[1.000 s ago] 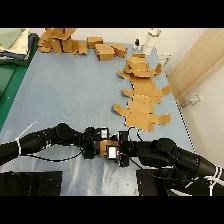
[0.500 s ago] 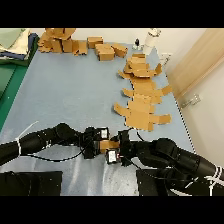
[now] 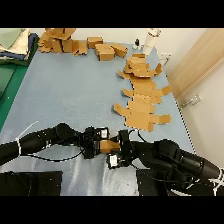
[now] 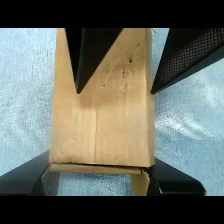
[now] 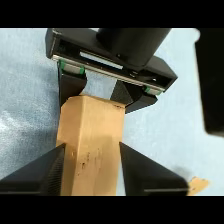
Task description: Fold the box.
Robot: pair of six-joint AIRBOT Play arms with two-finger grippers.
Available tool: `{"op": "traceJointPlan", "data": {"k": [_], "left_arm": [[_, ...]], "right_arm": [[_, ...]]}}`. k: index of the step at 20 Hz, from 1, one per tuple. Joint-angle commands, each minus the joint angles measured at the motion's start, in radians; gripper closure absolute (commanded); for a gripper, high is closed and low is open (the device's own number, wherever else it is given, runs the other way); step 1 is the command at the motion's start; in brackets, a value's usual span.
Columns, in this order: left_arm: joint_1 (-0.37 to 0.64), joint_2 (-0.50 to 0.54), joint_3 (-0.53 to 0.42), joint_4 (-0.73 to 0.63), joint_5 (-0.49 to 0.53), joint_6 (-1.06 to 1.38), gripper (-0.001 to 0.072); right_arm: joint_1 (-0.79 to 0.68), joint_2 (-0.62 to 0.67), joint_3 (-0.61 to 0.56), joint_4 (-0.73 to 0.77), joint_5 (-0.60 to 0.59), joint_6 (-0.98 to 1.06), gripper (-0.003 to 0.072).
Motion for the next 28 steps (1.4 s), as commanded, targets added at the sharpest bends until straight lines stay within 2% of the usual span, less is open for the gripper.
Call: {"op": "traceJointPlan", "data": {"k": [1,5,6,7,21,28], "left_arm": [[0.001,0.000,0.000,0.000,0.000,0.000,0.0325],[0.001,0.000,0.000,0.000,0.000,0.000,0.0324],[0.001,0.000,0.000,0.000,0.000,0.001,0.0325],[0.001,0.000,0.000,0.000,0.000,0.000,0.0324],[0.001,0.000,0.000,0.000,0.000,0.000,0.0324],[0.001,0.000,0.000,0.000,0.000,0.000,0.0324]], "right_arm": [[0.003,0.005,0.000,-0.032,0.015,0.001,0.0280],[0.004,0.006,0.000,-0.061,0.026,0.001,0.0284],[0.003,0.006,0.003,-0.064,0.026,0.001,0.0307],[0.003,0.006,0.008,-0.064,0.026,0.001,0.0405],[0.003,0.003,0.007,-0.063,-0.004,0.002,0.0422],[0.003,-0.034,0.001,-0.005,-0.016,0.002,0.0422]]}}
